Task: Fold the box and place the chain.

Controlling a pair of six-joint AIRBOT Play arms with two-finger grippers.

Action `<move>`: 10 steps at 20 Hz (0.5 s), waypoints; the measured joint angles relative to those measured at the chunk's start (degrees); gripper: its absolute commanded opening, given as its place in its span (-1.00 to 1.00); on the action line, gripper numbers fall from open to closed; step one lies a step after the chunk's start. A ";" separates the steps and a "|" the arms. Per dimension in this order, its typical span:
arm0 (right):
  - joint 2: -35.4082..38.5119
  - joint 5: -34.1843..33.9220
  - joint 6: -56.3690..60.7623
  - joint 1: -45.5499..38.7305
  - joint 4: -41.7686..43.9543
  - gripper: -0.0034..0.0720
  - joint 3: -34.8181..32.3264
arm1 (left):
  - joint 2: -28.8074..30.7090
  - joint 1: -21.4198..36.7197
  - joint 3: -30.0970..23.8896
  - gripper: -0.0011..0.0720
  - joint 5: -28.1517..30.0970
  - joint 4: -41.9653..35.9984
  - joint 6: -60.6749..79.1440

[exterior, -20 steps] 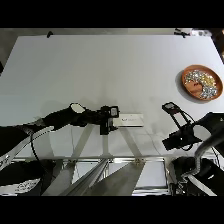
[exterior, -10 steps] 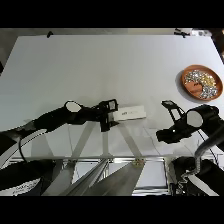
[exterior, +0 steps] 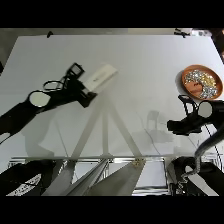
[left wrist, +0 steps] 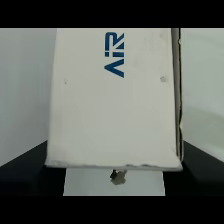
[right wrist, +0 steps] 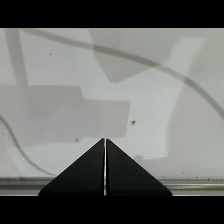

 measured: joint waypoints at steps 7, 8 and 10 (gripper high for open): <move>-0.09 -2.34 -0.15 -1.03 -0.79 -0.89 0.00 | 2.14 21.66 0.00 -0.96 -15.08 27.96 -28.57; -0.09 -2.45 -0.15 -1.07 -0.79 -0.89 0.00 | 2.23 23.80 0.00 -0.96 -16.48 29.42 -30.01; -0.09 -2.49 -0.15 -1.09 -0.81 -0.89 0.00 | 2.21 26.67 0.00 -0.96 -19.06 31.15 -31.93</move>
